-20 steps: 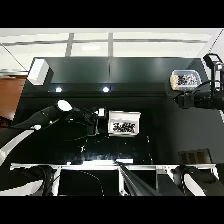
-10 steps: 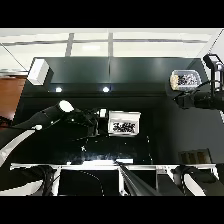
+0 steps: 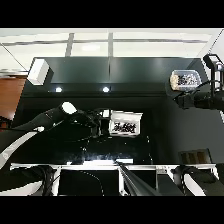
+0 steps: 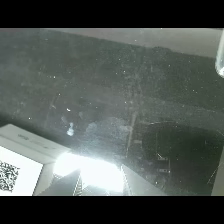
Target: Fold the box and place the chain.
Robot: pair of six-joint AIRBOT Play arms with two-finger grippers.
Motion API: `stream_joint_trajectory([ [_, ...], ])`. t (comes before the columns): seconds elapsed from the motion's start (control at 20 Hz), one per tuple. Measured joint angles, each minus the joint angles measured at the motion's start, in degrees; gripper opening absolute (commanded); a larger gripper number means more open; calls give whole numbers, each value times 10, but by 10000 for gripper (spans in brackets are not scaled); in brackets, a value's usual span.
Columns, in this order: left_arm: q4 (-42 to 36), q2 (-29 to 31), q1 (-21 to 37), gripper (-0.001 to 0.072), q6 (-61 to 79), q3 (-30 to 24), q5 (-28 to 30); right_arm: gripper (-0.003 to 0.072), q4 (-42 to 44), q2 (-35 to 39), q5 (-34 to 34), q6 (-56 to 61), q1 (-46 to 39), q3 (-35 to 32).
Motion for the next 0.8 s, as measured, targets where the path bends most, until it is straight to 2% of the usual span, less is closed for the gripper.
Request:
stream_joint_trajectory([
  [0.8, -10, 0, -3, 711, -4, 2, 9, 307, 0, -1, -1, 0, 0, -13],
])
